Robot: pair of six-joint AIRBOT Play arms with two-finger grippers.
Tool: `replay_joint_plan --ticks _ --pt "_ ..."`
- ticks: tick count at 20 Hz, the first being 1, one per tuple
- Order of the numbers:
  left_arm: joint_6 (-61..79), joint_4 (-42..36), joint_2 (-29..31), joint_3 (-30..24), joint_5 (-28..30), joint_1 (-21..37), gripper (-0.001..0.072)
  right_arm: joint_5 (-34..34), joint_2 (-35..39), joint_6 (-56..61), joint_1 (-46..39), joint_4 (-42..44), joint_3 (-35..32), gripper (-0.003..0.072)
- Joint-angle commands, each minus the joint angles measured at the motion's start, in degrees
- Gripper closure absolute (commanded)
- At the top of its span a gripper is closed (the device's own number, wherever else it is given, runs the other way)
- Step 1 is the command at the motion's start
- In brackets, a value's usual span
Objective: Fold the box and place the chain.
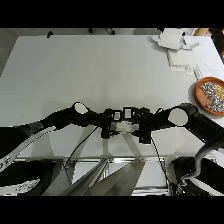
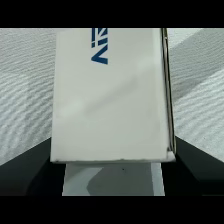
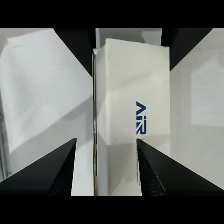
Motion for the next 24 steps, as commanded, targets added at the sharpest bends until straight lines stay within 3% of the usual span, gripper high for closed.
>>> replay_joint_plan --ticks 1,3,4,6,7,8,24 --pt "-0.07 -0.04 0.04 -0.02 0.15 0.02 0.0368 0.44 2.05 -0.04 0.04 1.22 0.04 0.0273" --pt "-0.07 -0.04 0.04 -0.02 0.15 0.02 0.0368 0.17 2.64 -0.04 -0.02 1.49 0.04 0.0291" --pt "-0.07 -0.04 0.04 -0.02 0.15 0.02 0.0368 0.00 2.64 -0.07 0.00 1.97 0.04 0.0362" --pt "-0.07 -0.04 0.04 -0.02 0.15 0.02 0.0368 -0.92 2.62 -0.20 0.00 2.38 0.04 0.0573" --pt "-0.07 -0.04 0.04 -0.02 0.15 0.02 0.0368 -1.51 2.62 -0.20 -0.02 2.34 0.04 0.0644" --pt "-0.07 -0.04 0.04 -0.02 0.15 0.02 0.0368 -2.08 2.58 -0.20 0.00 2.29 0.04 0.0665" --pt "-0.07 -0.04 0.04 -0.02 0.15 0.02 0.0368 -0.50 -6.21 0.00 0.00 2.08 0.00 0.0665"
